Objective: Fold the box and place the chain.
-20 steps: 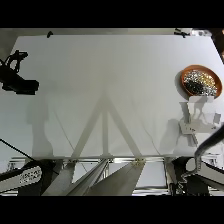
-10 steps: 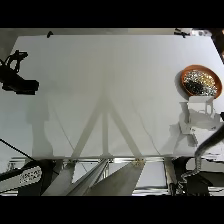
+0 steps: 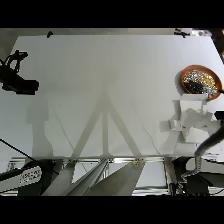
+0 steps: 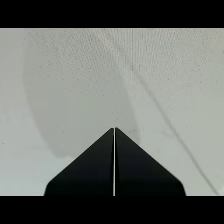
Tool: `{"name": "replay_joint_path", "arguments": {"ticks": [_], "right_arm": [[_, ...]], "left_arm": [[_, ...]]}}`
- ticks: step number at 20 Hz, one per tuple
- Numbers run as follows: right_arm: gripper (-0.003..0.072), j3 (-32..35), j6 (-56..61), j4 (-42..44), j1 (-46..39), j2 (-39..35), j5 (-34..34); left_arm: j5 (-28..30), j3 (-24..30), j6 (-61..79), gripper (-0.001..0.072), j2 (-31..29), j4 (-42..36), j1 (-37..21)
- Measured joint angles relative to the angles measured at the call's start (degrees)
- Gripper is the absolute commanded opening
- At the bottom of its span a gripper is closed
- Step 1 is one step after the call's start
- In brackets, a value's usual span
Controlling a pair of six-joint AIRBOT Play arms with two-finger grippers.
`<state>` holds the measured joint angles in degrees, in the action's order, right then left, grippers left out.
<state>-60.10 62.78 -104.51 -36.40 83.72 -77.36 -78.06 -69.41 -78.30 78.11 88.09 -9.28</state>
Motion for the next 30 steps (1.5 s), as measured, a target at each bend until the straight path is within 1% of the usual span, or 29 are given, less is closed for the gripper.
{"name": "replay_joint_path", "arguments": {"ticks": [3, 5, 8, 11, 15, 19, 21, 23, 25, 26, 27, 28, 30], "right_arm": [[0.0004, 0.3, -3.6, 11.4, 4.2, -4.7, -0.5], [0.0004, 1.7, -5.2, 19.4, 7.6, -7.5, -0.5], [0.0004, 5.8, -6.6, 30.6, 14.4, -11.1, 1.4], [0.0004, 11.1, -5.7, 38.5, 22.8, -13.7, 5.6], [0.0004, 16.9, -2.4, 44.0, 34.9, -15.4, 12.4], [0.0006, 19.2, 3.5, 45.8, 44.5, -15.9, 19.6], [0.0006, 19.6, 5.7, 46.2, 48.3, -16.0, 22.5], [0.0006, 19.8, 7.2, 46.4, 51.4, -16.0, 24.7], [0.0006, 19.9, 8.1, 46.5, 53.8, -16.0, 26.2], [0.0006, 19.9, 8.4, 46.6, 54.6, -16.0, 26.8], [0.0006, 20.0, 8.8, 46.6, 55.2, -16.0, 27.1], [0.0006, 20.0, 8.9, 46.6, 55.6, -16.0, 27.5], [0.0007, 20.0, 9.2, 46.6, 56.2, -16.0, 28.1]], "left_arm": [[0.0, 0.0, 0.0, 0.0014, 0.0, 0.0, 0.0], [0.0, 0.0, 0.0, 0.0014, 0.0, 0.0, 0.0], [0.0, 0.0, 0.0, 0.0013, 0.0, 0.0, 0.0], [0.0, 0.0, 0.1, 0.0014, 0.0, 0.0, 0.0], [0.2, 0.0, 1.6, 0.0013, 0.0, 0.0, 0.0], [0.2, 0.0, 2.1, 0.0013, 0.0, 0.0, 0.0], [1.9, 0.0, 2.1, 0.0013, 0.0, -1.4, 0.0], [4.9, 0.0, 2.2, 0.0023, 0.0, -4.8, 0.0], [7.4, 0.0, 2.7, 0.0303, 0.0, -9.9, 0.1], [8.1, 0.0, 3.9, 0.0375, 0.1, -12.9, 0.4], [8.0, 0.0, 5.9, 0.0536, 0.2, -15.8, 0.9], [7.3, 0.0, 8.7, 0.065, 0.4, -18.7, 1.8], [4.7, 0.0, 14.4, 0.0651, 1.2, -22.8, 4.6]]}}
